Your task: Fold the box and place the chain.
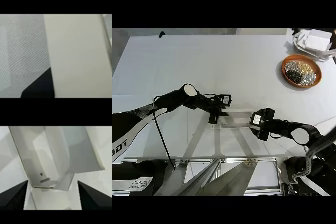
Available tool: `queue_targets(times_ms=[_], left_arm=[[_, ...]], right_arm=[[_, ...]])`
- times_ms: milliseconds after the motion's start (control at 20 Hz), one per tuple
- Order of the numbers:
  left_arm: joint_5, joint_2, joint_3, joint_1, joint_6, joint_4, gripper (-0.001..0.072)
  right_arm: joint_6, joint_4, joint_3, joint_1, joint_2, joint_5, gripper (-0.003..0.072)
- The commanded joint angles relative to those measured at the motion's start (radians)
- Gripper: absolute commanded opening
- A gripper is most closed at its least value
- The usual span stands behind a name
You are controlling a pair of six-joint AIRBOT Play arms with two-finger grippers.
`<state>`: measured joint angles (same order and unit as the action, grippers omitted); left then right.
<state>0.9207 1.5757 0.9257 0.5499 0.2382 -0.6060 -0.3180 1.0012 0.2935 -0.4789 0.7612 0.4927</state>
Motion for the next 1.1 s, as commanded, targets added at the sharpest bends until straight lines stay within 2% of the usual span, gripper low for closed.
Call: queue_targets(times_ms=[0,400,600,850,1050], left_arm=[[0.0,0.0,0.0,0.0,0.0,0.0,0.001],[0.0,0.0,0.0,0.0,0.001,0.0,0.001],[0.0,0.0,0.0,0.0,0.001,0.0,0.001],[0.0,0.0,0.0,0.0,0.0,0.0,0.001],[0.0,0.0,0.0,0.0,0.0,0.0,0.001]], right_arm=[[0.066,-0.014,0.04,0.01,0.016,0.01,0.0703],[0.092,-0.015,0.04,0.011,0.07,0.026,0.0703],[0.176,-0.073,0.04,0.093,0.097,0.038,0.0703],[0.428,-0.253,0.04,0.109,0.156,0.051,0.0703],[0.554,-0.358,0.04,0.109,0.189,0.05,0.0703]])
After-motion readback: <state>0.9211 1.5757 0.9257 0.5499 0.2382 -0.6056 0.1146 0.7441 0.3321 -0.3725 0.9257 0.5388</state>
